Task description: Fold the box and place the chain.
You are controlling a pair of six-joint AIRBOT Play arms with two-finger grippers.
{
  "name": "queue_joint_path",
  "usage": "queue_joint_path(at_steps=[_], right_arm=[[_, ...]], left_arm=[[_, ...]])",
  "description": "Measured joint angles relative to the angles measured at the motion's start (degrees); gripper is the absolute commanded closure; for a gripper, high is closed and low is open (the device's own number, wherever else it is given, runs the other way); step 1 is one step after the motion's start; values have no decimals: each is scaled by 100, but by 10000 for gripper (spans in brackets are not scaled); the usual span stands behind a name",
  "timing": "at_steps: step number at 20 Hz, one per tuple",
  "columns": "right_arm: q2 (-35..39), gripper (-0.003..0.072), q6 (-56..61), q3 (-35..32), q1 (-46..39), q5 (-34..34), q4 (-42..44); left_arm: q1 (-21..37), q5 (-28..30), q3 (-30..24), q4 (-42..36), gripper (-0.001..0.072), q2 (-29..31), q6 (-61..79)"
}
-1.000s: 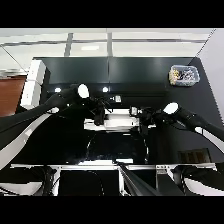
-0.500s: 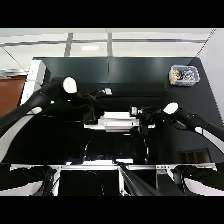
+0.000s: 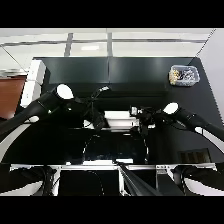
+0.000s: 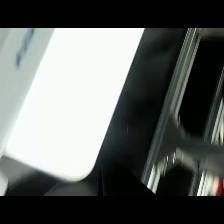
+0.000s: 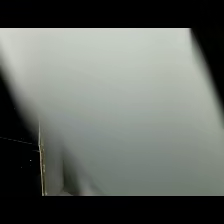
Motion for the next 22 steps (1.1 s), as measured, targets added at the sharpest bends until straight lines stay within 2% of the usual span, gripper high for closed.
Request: queue_joint_path(at_steps=[2, 4, 8, 13, 17, 19, 22], right_arm=[[0, 211, 2, -2, 2, -2, 0], [0, 211, 9, -2, 2, -4, 0], [0, 210, 15, -2, 2, -17, 0], [0, 211, 17, -2, 2, -20, 2], [0, 211, 20, -2, 0, -20, 2], [0, 211, 17, -2, 2, -22, 0], [0, 211, 20, -2, 2, -22, 2]], left_arm=[[-76, 997, -101, -503, 684, 4, 188], [-68, 1635, -114, -778, 684, 7, 291], [39, 2306, -90, -750, 685, -70, 166], [61, 2341, -63, 391, 684, -407, -695], [94, 2175, -24, 802, 685, -549, -925], [173, 2159, 48, 1001, 685, -404, -986], [376, 1998, 92, 1296, 684, 177, -1058]])
